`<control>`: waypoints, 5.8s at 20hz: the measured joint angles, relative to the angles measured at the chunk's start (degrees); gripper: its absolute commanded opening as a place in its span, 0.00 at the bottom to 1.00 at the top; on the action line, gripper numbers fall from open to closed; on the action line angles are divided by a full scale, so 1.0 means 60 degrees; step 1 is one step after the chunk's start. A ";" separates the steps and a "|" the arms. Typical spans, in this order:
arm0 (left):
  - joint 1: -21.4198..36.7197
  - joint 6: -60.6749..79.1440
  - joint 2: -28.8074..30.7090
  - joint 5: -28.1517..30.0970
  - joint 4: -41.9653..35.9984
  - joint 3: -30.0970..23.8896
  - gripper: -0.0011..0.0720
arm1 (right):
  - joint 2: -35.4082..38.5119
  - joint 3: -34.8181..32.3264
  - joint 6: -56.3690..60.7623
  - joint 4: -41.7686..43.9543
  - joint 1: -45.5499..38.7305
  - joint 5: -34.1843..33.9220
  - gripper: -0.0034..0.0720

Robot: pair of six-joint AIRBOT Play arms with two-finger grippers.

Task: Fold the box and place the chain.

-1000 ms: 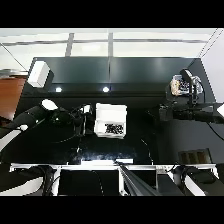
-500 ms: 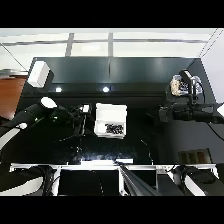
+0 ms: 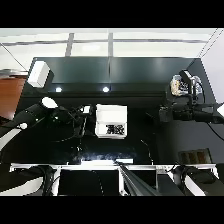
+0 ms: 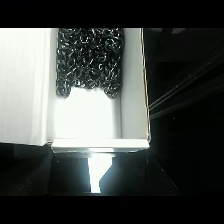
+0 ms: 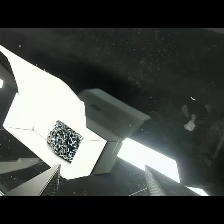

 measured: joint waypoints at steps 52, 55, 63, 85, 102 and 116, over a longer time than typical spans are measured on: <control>-0.0426 -0.0011 -0.0328 0.0601 -0.0463 -0.0029 0.85 | 0.0000 0.0000 0.0106 0.0000 0.0000 -0.0051 0.86; -0.0426 -0.0029 -0.0331 0.0601 -0.0463 -0.0029 0.77 | 0.0004 0.0000 0.0106 0.0000 0.0000 -0.0066 0.86; -0.0856 -0.0251 -0.0331 0.0896 -0.0135 -0.0015 0.61 | 0.0000 0.0000 0.0106 0.0000 0.0000 -0.0168 0.86; -0.0951 -0.0645 -0.0331 0.1315 0.0033 -0.0025 0.61 | -0.3697 0.1851 0.0029 -0.0299 0.0630 -0.1246 0.86; -0.0951 -0.0714 -0.0331 0.1388 0.0007 -0.0025 0.61 | -0.6725 0.4524 -0.3395 0.0466 0.2084 0.2331 0.86; -0.0951 -0.0758 -0.0339 0.1464 -0.0011 -0.0025 0.61 | -0.6564 0.4798 -0.4222 0.0568 0.2299 0.3442 0.86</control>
